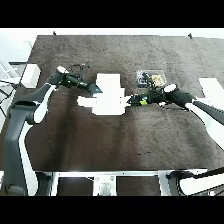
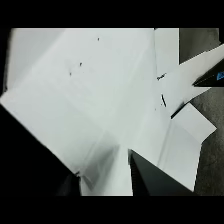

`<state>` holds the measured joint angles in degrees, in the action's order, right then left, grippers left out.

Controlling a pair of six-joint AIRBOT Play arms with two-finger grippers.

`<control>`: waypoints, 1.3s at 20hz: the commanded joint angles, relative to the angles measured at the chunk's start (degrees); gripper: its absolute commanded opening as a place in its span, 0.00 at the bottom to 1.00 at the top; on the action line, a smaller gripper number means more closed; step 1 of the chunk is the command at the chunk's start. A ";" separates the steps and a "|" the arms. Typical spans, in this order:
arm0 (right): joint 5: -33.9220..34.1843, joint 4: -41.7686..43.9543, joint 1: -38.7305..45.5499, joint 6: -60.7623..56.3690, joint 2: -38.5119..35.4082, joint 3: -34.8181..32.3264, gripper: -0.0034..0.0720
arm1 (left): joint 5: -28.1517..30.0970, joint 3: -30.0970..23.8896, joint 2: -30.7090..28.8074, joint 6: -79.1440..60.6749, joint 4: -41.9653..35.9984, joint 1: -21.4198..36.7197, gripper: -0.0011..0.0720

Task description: Fold the box and place the chain.

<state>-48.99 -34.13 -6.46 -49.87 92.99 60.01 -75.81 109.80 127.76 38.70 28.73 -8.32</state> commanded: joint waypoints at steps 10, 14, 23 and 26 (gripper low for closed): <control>-0.26 0.00 1.11 2.58 -0.09 -0.02 0.41 | -6.99 0.04 0.24 -15.72 -5.09 -0.02 0.04; -2.69 0.07 7.08 2.54 -2.01 -0.04 0.40 | -11.91 0.04 0.22 -27.91 -6.47 -0.02 0.03; -3.32 0.09 14.58 3.69 -7.67 -1.49 0.40 | 0.24 -9.11 -6.91 -48.35 -9.49 -0.04 0.03; -3.30 0.55 14.19 4.52 -7.67 -3.17 0.40 | 7.02 -18.67 -10.93 -56.72 -11.39 -0.04 0.03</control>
